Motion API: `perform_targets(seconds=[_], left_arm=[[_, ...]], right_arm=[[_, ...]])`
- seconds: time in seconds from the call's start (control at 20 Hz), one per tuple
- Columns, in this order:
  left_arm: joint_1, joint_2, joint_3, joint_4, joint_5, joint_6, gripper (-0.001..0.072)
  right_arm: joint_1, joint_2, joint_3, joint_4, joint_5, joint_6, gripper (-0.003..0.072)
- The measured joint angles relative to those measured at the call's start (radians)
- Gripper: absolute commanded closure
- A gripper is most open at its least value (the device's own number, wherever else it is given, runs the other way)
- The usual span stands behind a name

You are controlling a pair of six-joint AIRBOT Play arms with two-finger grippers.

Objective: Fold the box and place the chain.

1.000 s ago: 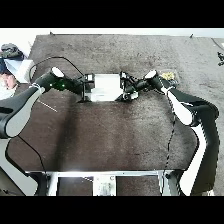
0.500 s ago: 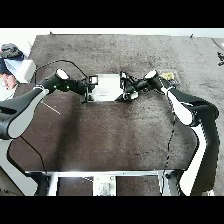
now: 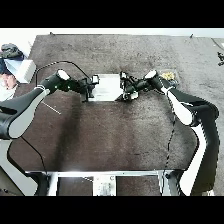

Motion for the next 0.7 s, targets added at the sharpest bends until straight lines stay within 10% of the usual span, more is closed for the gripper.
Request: perform_targets(seconds=[0.7], left_arm=[[-0.001, -0.035, 0.000, -0.166, -0.032, 0.082, 0.0545]], right_arm=[[0.000, 0.000, 0.000, 0.000, -0.001, -0.001, 0.0215]])
